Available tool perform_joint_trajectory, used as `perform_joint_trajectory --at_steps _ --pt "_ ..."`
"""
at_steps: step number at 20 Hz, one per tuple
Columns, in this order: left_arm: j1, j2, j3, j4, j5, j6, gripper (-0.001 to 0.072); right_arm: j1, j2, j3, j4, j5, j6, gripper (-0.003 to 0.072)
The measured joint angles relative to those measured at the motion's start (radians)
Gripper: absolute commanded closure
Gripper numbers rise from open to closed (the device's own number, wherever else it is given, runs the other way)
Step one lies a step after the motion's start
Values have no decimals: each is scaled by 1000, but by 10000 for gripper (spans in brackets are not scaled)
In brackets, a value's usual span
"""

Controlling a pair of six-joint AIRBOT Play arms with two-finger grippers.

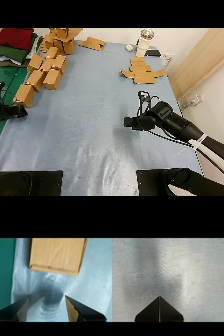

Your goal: Fold the box.

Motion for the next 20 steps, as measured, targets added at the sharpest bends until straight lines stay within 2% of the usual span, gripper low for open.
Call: perform_joint_trajectory --at_steps 1,3,4,5,6,7,9,12,16,20 --pt "16 29 0 18 -57 -5 10 0 0 0 1 0 -2 683" --pt "33 95 4 4 -88 -11 13 0 0 0 8 0 -14 683" --pt "36 129 4 5 -141 -12 205 0 0 0 14 0 -21 683" --pt "37 162 5 0 -155 -20 508 0 0 0 22 2 -28 683" --pt "34 194 5 -11 -186 -25 693 0 0 0 30 9 -38 683" --pt "23 231 5 -36 -233 -30 696 0 0 1 44 19 -49 682" --pt "-14 301 6 -97 -258 -32 698 0 -4 14 82 40 -82 682" --pt "-132 382 24 -154 -283 -72 699 0 -37 80 127 46 -126 682" --pt "-376 415 46 -121 -273 -229 699 0 -149 257 155 -14 -165 683" --pt "-654 379 54 -69 -216 -414 700 -5 -306 465 185 -122 -192 682"
